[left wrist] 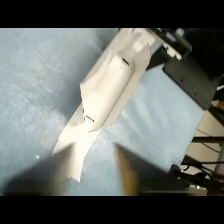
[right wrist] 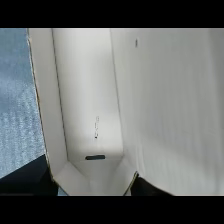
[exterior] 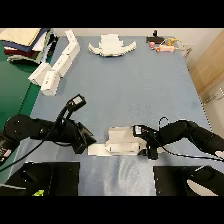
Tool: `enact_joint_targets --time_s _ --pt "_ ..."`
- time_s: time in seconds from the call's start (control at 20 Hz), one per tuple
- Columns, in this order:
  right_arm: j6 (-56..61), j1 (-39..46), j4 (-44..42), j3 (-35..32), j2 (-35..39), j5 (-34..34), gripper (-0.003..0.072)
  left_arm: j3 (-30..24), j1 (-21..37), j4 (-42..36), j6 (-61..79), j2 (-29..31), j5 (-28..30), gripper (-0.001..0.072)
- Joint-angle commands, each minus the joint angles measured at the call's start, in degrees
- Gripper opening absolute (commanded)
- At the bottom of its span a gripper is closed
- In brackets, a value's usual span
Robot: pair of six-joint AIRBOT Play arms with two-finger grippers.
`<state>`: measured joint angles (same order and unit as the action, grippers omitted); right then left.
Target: Fold the box.
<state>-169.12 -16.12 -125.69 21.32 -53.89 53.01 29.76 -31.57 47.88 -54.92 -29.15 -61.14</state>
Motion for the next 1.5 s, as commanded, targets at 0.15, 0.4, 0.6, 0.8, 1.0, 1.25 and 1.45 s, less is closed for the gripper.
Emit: enact_joint_targets --time_s 0.15,0.4,0.6,0.8,1.0,1.25,1.45 --pt "0.1 0.0 -0.1 0.0 0.0 0.0 0.0481 -9.3 -0.2 1.0 19.5 3.8 5.4 0.0694" --pt "0.1 0.0 -0.1 0.0 0.0 0.0 0.0482 -11.1 -0.3 -2.3 35.9 0.4 10.8 0.0694" --pt "0.0 0.0 -0.1 0.0 0.0 0.0 0.0482 -11.1 -3.0 -9.6 47.1 -8.5 12.6 0.0694" --pt "0.1 0.0 -0.1 0.0 0.0 0.0 0.0482 -10.7 -9.4 -10.7 49.8 -17.4 18.5 0.0693" --pt "0.1 0.0 -0.1 0.0 0.0 0.0 0.0482 -9.5 -14.7 -10.7 49.8 -22.2 25.3 0.0692" --pt "0.1 0.0 -0.1 0.0 0.0 0.0 0.0482 -7.7 -16.0 -10.7 49.7 -24.2 28.4 0.0310" --pt "0.1 0.0 -0.1 0.0 0.0 0.0 0.0482 -7.3 -18.3 -11.1 49.5 -24.6 28.3 0.0285"
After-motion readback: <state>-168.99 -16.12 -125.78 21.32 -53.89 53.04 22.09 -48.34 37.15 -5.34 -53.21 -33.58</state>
